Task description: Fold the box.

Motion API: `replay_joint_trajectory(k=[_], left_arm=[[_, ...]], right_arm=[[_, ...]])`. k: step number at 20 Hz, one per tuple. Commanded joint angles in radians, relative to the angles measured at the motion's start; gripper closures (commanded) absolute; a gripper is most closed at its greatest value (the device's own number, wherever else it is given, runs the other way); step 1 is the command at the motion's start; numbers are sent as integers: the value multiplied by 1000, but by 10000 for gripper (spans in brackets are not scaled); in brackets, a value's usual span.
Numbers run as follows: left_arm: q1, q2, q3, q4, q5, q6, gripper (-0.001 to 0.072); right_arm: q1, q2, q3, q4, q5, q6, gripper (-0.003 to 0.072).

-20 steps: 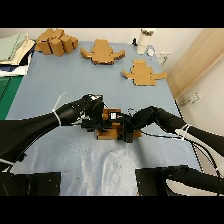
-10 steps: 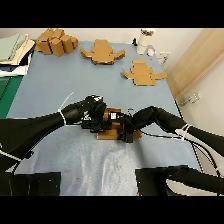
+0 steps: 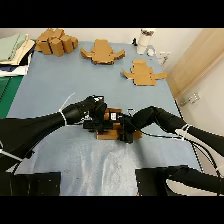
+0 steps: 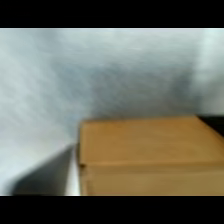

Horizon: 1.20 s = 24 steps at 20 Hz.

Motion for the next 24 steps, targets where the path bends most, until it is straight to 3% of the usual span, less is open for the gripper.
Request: replay_joint_trajectory(k=[1,5,10,16,17,18,19,21,24], left_arm=[[3,0,15,-11,-37,-4,192],[18,0,90,-17,-138,-2,191],[130,0,177,-125,-391,9,192],[333,0,183,-388,-444,242,197],[372,0,183,-399,-447,351,368],[406,0,183,-390,-449,483,601],[439,0,183,-375,-433,657,696],[476,0,183,-369,-410,967,696],[466,2,180,-359,-357,1217,697]], right_arm=[[0,0,1,1,-1,2,176],[0,0,1,1,-1,2,176],[0,0,1,1,-1,2,177],[0,0,1,1,-1,2,177],[0,0,1,1,0,2,176],[0,0,1,1,-1,2,176],[0,0,1,1,-1,2,176],[0,0,1,1,-1,2,176],[0,0,1,1,-1,2,176]])
